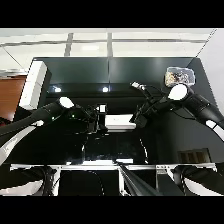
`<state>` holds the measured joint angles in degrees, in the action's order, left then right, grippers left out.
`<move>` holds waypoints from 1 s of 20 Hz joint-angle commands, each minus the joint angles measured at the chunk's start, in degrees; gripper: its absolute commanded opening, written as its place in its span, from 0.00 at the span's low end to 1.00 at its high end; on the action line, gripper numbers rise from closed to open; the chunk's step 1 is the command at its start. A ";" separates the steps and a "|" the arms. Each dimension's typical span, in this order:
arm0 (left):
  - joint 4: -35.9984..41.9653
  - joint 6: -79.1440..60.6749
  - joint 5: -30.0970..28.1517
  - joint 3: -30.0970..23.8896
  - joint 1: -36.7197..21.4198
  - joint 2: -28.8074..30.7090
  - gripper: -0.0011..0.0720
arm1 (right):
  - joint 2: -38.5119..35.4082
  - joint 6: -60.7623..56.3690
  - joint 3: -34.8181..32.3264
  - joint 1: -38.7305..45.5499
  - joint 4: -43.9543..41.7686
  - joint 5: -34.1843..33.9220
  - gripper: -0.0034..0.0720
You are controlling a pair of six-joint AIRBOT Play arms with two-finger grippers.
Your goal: Fold the box and place the chain.
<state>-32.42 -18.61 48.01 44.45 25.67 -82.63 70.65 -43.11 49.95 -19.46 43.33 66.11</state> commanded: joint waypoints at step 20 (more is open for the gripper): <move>0.04 0.22 0.31 0.26 -0.17 0.42 0.58 | -0.17 -11.32 1.79 10.38 -6.29 8.57 0.06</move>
<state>-32.49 -18.65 48.07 44.53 25.63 -82.52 74.76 -54.72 49.25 -13.69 34.72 66.11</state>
